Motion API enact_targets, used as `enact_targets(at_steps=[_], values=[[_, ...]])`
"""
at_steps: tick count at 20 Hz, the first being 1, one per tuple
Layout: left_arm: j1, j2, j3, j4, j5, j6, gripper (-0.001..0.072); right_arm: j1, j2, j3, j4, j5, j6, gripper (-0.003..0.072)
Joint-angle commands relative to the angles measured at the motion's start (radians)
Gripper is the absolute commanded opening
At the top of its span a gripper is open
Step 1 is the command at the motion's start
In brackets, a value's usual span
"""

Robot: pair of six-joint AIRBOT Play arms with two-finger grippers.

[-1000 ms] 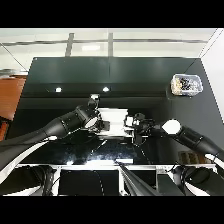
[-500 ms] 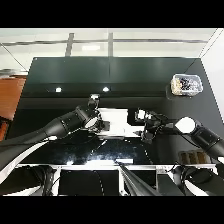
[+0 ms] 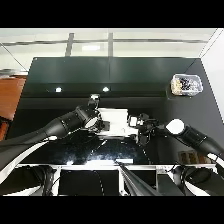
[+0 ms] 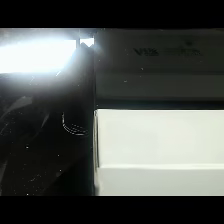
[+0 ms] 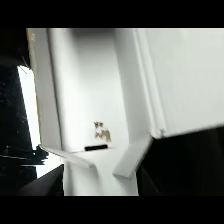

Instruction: Fold the box and place the chain.

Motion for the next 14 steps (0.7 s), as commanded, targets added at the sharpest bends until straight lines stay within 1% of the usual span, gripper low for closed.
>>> enact_targets(at_steps=[1,7,11,12,13,14], values=[[0.000,-0.002,0.001,0.000,0.000,0.000,0.0030,0.044,-0.032,0.000,0.035,-0.043,-0.061,0.0365],[0.000,-0.002,0.001,0.000,0.000,0.000,0.0031,0.045,-0.034,0.000,0.040,-0.045,-0.061,0.0365],[0.000,-0.002,0.001,0.000,0.000,0.000,0.0031,0.045,-0.037,0.000,0.104,-0.045,-0.063,0.0364],[0.000,-0.002,0.001,0.000,0.000,0.000,0.0031,0.045,-0.042,0.000,0.134,-0.045,-0.064,0.0286],[0.000,-0.002,0.001,0.000,0.000,0.000,0.0031,0.045,-0.049,0.000,0.180,-0.045,-0.064,0.0234],[0.000,-0.002,0.001,0.000,0.000,0.000,0.0031,0.045,-0.053,0.000,0.219,-0.046,-0.067,0.0234]])
